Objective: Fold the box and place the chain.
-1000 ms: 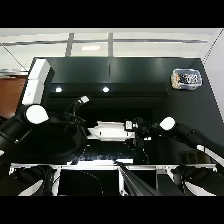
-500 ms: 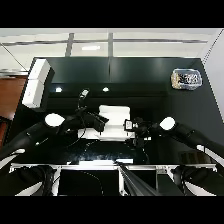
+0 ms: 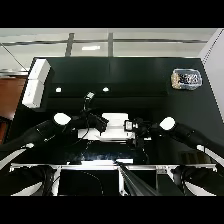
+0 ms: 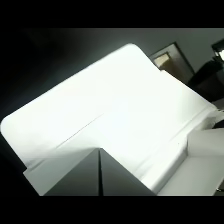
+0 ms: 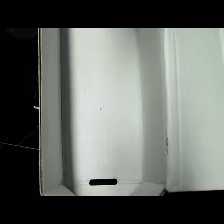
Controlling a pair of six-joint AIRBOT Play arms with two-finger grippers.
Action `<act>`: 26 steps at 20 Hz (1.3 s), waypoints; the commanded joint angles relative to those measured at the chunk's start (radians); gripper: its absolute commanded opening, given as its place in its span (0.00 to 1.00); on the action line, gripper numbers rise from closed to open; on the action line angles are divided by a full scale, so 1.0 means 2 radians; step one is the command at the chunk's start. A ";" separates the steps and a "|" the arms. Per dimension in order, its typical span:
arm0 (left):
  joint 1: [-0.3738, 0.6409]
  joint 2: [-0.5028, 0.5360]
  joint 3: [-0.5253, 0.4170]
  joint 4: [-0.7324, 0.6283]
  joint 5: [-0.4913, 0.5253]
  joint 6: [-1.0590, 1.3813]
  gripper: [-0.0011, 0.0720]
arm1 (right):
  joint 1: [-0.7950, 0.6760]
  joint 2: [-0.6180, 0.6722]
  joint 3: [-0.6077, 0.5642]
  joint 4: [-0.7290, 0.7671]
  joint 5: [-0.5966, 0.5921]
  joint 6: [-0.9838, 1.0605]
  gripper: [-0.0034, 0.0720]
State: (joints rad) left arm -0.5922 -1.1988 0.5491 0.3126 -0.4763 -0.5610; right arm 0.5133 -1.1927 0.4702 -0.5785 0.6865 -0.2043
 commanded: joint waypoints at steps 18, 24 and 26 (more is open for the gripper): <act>0.255 0.200 -0.043 0.167 -0.297 0.242 0.98 | 0.000 0.000 0.000 0.001 -0.001 0.001 0.62; 0.110 0.153 -0.060 0.238 -0.175 0.250 0.98 | 0.000 0.000 0.000 0.001 -0.001 0.001 0.62; 0.079 0.134 -0.060 0.291 -0.140 0.255 0.98 | 0.000 0.000 0.000 0.001 -0.002 0.001 0.62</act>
State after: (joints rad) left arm -0.3298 -0.8822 0.4362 0.7578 -0.8688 -0.0914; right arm 0.5133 -1.1927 0.4702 -0.5770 0.6834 -0.2028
